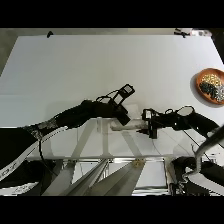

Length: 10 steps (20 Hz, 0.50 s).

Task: Fold the box and place the chain.

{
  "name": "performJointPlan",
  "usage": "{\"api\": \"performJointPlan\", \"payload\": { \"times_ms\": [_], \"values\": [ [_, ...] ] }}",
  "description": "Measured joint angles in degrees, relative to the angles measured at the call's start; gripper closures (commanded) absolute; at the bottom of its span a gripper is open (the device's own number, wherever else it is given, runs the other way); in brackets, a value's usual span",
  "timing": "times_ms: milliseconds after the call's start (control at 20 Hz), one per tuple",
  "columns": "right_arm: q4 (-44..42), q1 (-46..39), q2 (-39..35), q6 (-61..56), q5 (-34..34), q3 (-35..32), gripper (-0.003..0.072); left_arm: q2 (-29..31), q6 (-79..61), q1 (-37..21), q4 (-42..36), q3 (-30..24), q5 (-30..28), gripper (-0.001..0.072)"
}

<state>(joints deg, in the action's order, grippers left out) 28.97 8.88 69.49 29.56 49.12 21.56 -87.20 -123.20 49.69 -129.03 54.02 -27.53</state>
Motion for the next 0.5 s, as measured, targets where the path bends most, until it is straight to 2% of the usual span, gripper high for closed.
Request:
{"api": "performJointPlan", "payload": {
  "times_ms": [300,500],
  "values": [
    [-0.09,0.0,0.0,-0.02,-0.24,-0.02,0.0348,0.55,0.04,0.0,-0.04,0.04,-2.03,0.0704],
    [-0.59,-0.02,0.0,-0.22,-1.07,0.07,0.0348,3.43,0.02,0.0,-0.13,0.11,-0.39,0.0702]
  ]
}}
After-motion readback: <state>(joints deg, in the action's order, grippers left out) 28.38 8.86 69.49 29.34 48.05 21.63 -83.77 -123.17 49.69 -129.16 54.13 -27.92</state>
